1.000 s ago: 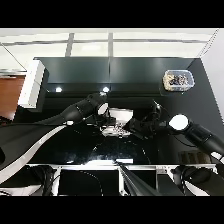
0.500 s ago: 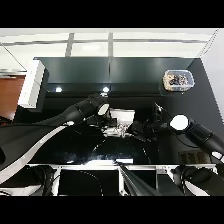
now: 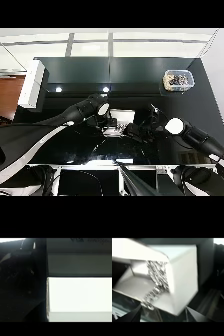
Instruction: Fold the box and place the chain.
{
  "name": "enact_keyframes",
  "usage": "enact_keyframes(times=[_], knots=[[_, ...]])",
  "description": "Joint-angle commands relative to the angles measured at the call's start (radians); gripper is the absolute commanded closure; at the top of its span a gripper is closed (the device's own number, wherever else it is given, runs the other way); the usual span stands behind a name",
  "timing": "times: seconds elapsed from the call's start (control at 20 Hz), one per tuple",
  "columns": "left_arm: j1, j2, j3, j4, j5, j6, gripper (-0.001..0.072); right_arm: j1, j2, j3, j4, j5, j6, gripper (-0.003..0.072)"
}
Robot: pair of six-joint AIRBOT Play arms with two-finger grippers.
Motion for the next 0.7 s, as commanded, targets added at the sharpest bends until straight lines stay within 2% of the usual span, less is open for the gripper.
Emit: enact_keyframes(times=[0.0, 0.05, 0.1, 0.5, 0.65], knots=[[0.001, 0.000, 0.000, 0.000, 0.000, -0.001, 0.0676, 0.022, 0.000, 0.000, 0.003, -0.094, 0.058, 0.0076], [0.001, 0.000, 0.000, 0.000, 0.001, -0.001, 0.0676, 0.022, 0.000, -0.001, 0.003, -0.105, 0.059, 0.0089], [0.001, 0.000, 0.000, 0.000, 0.002, -0.001, 0.0676, 0.022, 0.000, -0.001, 0.003, -0.108, 0.066, 0.0213], [0.001, 0.000, 0.000, 0.000, 0.010, -0.001, 0.0676, 0.029, -0.001, -0.001, 0.022, -0.116, 0.101, 0.0211], [0.001, 0.000, 0.000, 0.000, 0.010, -0.001, 0.0676, 0.081, -0.001, -0.001, 0.021, -0.172, 0.178, 0.0211]])
